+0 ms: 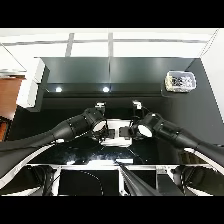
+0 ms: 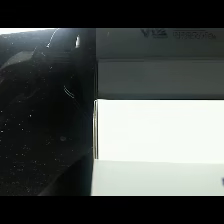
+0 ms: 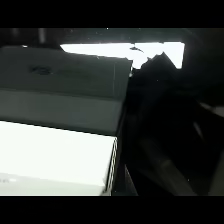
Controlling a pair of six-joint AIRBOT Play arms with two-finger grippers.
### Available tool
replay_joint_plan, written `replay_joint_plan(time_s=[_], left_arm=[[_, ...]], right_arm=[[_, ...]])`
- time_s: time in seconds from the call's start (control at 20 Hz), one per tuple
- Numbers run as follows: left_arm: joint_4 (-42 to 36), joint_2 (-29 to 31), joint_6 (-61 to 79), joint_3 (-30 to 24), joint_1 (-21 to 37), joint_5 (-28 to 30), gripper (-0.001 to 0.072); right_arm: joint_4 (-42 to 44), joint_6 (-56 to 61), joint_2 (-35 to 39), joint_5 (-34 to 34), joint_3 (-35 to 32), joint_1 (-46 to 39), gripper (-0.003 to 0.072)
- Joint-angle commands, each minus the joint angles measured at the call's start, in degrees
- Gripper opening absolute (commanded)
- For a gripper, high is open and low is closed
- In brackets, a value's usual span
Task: Fold the box and place the chain.
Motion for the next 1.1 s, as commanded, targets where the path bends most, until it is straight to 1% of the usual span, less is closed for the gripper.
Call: replay_joint_plan(time_s=[0.0, 0.05, 0.1, 0.35, 0.45, 0.5, 0.55, 0.65, 0.7, 0.75, 0.9, 0.95, 1.0, 1.05], left_arm=[[0.0, 0.0, 0.0, 0.0, 0.0, -0.1, 0.0031], [0.0, 0.0, 0.0, 0.0, 0.0, -0.1, 0.0031], [0.0, 0.0, 0.0, 0.0, 0.0, -0.1, 0.0031], [0.0, 0.0, 0.0, 0.0, 0.0, -0.1, 0.0031], [0.0, 0.0, 0.0, 0.0, 0.0, -0.1, 0.0031], [0.0, 0.0, 0.0, 0.0, 0.0, -0.1, 0.0030], [0.0, 0.0, 0.0, 0.0, 0.0, -0.1, 0.0031], [0.0, 0.0, 0.0, 0.0, 0.0, -0.1, 0.0031], [0.0, 0.0, 0.0, 0.0, 0.0, -0.1, 0.0031], [0.0, 0.0, 0.0, 0.0, 0.0, -0.1, 0.0031], [0.0, 0.0, 0.0, 0.0, 0.0, -0.1, 0.0031], [0.0, 0.0, 0.0, 0.0, 0.0, -0.1, 0.0030], [0.0, 0.0, 0.0, 0.0, 0.0, -0.1, 0.0030], [0.0, 0.0, 0.0, 0.0, 0.0, -0.1, 0.0031]], right_arm=[[-2.5, 5.5, -3.0, 3.2, 2.3, 2.4, 0.0307], [-2.5, 5.8, -3.3, 3.3, 2.3, 2.6, 0.0263], [-2.5, 5.8, -3.5, 3.5, 2.3, 2.8, 0.0233], [-2.5, 5.8, -3.7, 4.0, 2.3, 2.8, 0.0234], [-2.6, 5.8, -3.7, 3.5, 2.3, 2.8, 0.0185], [-2.6, 5.9, -3.7, 3.4, 2.3, 2.8, 0.0182], [-2.5, 6.0, -3.7, 3.4, 2.3, 2.8, 0.0133], [-2.4, 6.5, -3.8, 3.5, 2.3, 2.8, 0.0133], [-2.5, 6.9, -3.8, 3.4, 2.3, 2.8, 0.0094], [-2.6, 6.8, -3.8, 3.3, 2.3, 2.8, 0.0019], [-2.6, 6.6, -3.8, 3.3, 2.3, 2.8, 0.0021], [-2.5, 6.6, -3.8, 3.2, 2.3, 2.8, 0.0039], [-2.5, 6.6, -3.8, 3.1, 2.3, 2.8, 0.0246], [-2.5, 6.6, -3.8, 2.9, 2.4, 2.8, 0.0263]])
